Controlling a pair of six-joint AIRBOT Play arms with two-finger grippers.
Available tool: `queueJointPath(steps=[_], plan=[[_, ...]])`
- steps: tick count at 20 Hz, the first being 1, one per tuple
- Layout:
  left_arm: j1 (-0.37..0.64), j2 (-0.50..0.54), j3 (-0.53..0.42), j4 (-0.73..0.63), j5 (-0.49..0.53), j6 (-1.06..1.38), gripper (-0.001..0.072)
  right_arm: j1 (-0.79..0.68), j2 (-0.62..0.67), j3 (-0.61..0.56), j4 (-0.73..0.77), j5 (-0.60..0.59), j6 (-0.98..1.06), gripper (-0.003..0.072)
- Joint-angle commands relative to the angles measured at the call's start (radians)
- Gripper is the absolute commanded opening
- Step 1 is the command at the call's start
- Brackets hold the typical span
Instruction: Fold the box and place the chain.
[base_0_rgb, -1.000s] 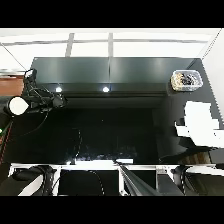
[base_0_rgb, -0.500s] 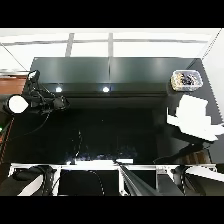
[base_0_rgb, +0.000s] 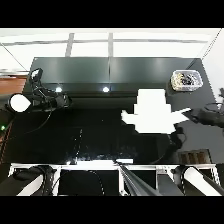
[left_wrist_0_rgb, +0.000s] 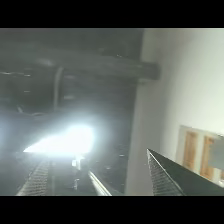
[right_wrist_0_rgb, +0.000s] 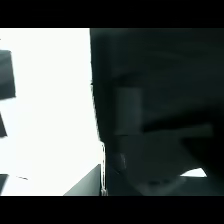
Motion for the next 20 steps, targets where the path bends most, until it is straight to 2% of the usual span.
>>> queueJointPath(steps=[1, 3, 6, 8, 11, 13, 14, 17, 20], plan=[[-0.002, -0.038, 0.001, -0.218, 0.038, 0.164, 0.0708, 0.293, 0.104, -0.098, 0.158, -0.146, -0.004, 0.0025], [-0.001, -0.080, 0.003, -0.402, 0.031, 0.303, 0.0707, 0.479, 0.108, -0.099, 0.167, -0.232, -0.002, 0.0025], [0.002, -0.180, 0.006, -0.680, -0.006, 0.580, 0.0708, 0.716, 0.119, -0.104, 0.200, -0.508, 0.035, 0.0025], [0.002, -0.251, 0.007, -0.798, -0.043, 0.729, 0.0709, 0.848, 0.120, -0.105, 0.214, -0.596, 0.034, 0.0025], [-0.002, -0.372, 0.031, -0.806, -0.116, 0.749, 0.0708, 1.009, 0.120, -0.105, 0.219, -0.720, 0.068, 0.0025], [-0.002, -0.448, 0.065, -0.814, -0.214, 0.822, 0.0708, 1.064, 0.120, -0.105, 0.219, -0.801, 0.100, 0.0025], [-0.003, -0.485, 0.081, -0.826, -0.265, 0.866, 0.0708, 1.069, 0.120, -0.105, 0.219, -0.811, 0.103, 0.0025], [-0.003, -0.557, 0.105, -0.835, -0.285, 0.917, 0.0709, 1.069, 0.120, -0.105, 0.219, -0.833, 0.105, 0.0025], [-0.001, -0.595, 0.106, -0.842, -0.375, 1.095, 0.0707, 1.069, 0.119, -0.105, 0.214, -0.836, 0.105, 0.0025]])
